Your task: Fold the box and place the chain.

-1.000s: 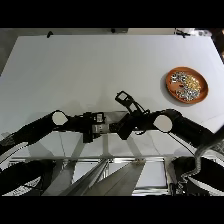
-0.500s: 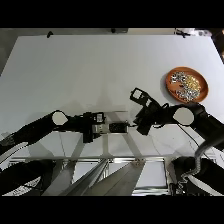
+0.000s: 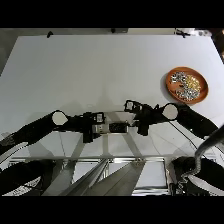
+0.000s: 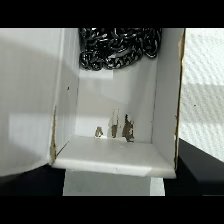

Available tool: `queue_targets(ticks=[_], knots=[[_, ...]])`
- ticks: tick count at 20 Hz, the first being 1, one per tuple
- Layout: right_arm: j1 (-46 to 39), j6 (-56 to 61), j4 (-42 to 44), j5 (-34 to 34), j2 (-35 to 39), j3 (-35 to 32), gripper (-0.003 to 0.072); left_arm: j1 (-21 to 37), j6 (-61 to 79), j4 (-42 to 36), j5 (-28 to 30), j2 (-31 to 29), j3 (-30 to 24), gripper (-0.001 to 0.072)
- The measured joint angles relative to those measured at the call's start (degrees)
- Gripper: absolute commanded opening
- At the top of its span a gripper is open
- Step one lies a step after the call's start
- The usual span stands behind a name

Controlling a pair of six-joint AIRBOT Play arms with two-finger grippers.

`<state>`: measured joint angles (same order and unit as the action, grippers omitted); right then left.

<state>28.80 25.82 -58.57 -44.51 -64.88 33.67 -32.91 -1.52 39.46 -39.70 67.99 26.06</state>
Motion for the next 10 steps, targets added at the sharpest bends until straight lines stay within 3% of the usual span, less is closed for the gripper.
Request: queue_targets(ticks=[10], knots=[[1.77, -6.23, 5.57, 0.76, -2.23, -0.09, 0.0217, 0.00, 0.00, 0.00, 0.00, 0.00, 0.00, 0.0155]])
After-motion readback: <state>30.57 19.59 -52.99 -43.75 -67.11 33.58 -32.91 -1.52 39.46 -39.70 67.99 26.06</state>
